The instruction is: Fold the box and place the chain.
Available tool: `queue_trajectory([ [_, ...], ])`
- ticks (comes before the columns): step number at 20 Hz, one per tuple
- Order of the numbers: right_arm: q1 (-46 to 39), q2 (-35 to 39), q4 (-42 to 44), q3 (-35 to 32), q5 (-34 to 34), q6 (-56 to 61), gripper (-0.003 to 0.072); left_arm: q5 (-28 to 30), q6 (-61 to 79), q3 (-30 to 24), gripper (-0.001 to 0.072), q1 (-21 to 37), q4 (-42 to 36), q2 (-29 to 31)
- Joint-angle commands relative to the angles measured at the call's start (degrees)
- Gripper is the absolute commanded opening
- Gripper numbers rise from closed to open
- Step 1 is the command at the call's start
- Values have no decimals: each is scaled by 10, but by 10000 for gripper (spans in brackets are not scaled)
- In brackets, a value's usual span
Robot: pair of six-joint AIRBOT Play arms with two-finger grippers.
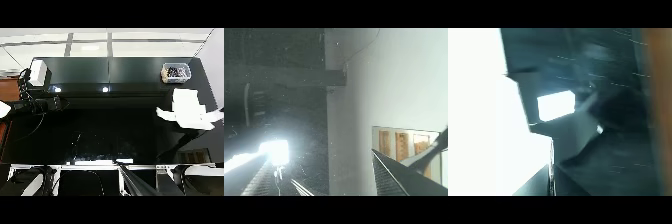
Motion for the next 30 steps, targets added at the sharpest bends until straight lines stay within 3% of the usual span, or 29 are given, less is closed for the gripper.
queue_trajectory([
  [1,52,108,78,-103,-32,4,12,1,1,0,698,0,0,0],
  [5,175,255,105,-240,-103,111,12,10,3,0,698,-2,-1,-2],
  [9,343,355,172,-359,-164,146,12,31,40,0,698,-42,-14,-23],
  [15,604,375,250,-474,-406,191,13,55,118,10,698,-92,-141,-150],
  [18,676,375,252,-497,-459,210,12,-50,195,57,698,-70,-233,-258],
  [21,701,375,252,-500,-463,210,12,-133,224,109,698,-49,-296,-362],
  [26,706,375,252,-500,-463,209,13,-256,215,166,698,-56,-306,-471],
  [30,706,375,251,-500,-463,209,13,-299,233,211,695,-83,-306,-534],
])
